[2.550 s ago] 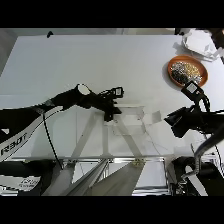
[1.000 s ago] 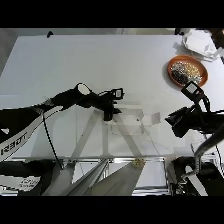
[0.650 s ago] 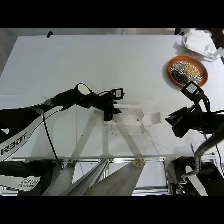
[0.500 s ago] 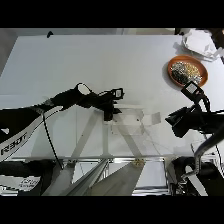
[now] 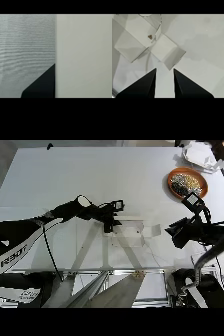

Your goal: Fold the box and place the chain.

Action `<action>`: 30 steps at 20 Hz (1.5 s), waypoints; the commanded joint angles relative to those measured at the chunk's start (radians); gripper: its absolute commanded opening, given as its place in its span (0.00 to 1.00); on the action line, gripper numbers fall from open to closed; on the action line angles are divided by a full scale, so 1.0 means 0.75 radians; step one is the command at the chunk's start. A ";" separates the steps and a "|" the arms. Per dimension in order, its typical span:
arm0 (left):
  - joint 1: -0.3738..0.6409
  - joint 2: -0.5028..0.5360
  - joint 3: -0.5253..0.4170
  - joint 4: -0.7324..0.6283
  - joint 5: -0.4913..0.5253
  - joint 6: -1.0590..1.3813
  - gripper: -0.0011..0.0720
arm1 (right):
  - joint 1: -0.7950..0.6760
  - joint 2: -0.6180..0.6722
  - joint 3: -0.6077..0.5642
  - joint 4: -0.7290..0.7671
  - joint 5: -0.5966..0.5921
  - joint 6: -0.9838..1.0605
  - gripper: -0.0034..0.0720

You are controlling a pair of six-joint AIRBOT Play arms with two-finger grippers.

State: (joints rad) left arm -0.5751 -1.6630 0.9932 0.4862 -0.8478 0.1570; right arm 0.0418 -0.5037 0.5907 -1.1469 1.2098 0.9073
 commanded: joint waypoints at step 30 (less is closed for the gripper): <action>0.000 0.000 0.001 0.001 0.008 -0.001 0.03 | 0.612 -0.413 -0.400 -0.117 -0.788 -0.734 0.89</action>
State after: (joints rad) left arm -0.5751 -1.6630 0.9932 0.4866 -0.8417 0.1566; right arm 0.4759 -0.8127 0.3607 -1.2209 0.7864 0.3683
